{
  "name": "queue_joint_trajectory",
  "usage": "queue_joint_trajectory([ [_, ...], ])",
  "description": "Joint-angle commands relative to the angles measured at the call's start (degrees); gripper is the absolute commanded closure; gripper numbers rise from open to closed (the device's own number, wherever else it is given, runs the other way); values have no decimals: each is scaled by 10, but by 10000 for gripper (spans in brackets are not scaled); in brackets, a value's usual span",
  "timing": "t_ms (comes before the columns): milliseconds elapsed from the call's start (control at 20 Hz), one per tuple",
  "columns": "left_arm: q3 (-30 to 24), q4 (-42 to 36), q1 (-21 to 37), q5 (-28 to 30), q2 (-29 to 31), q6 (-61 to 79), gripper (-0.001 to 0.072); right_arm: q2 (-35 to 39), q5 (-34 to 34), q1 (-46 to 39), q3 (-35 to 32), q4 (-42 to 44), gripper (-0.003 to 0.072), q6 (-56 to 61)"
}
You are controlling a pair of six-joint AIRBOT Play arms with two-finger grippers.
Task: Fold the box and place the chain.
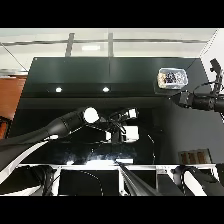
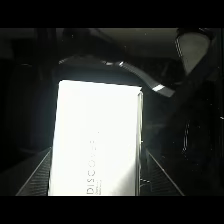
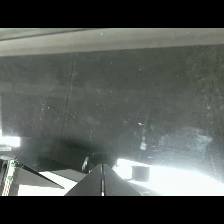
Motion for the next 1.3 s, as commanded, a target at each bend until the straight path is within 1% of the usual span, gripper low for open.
queue_joint_trajectory([
  [0,0,0,0,-3,-4,0,0,0,0,0,0,0,670,0],
  [150,0,1,0,-12,-12,0,0,0,-2,0,0,0,670,0],
  [350,0,20,0,-12,-23,0,0,0,-7,0,0,0,670,0],
  [500,0,20,-2,-12,-37,0,0,0,-7,0,0,0,670,0],
  [700,0,38,-26,-8,-49,34,1,0,-7,0,0,1,670,3],
  [800,0,71,-37,3,-50,36,6,0,-9,0,0,7,670,5],
  [850,0,80,-38,8,-49,27,90,0,-8,0,0,12,670,5],
  [900,2,90,-37,7,-45,14,286,0,-8,0,0,16,670,5],
  [950,6,102,-33,2,-40,-5,420,0,-8,0,0,19,670,6],
  [1050,21,123,-16,-9,-23,-64,432,0,-8,0,0,21,670,12],
  [1100,29,131,1,-25,-11,-89,432,0,-8,0,0,21,670,13],
  [1150,38,141,26,-43,3,-127,432,0,-8,0,0,21,670,14],
  [1250,56,179,93,-87,23,-235,432,0,-8,0,0,21,670,18],
])
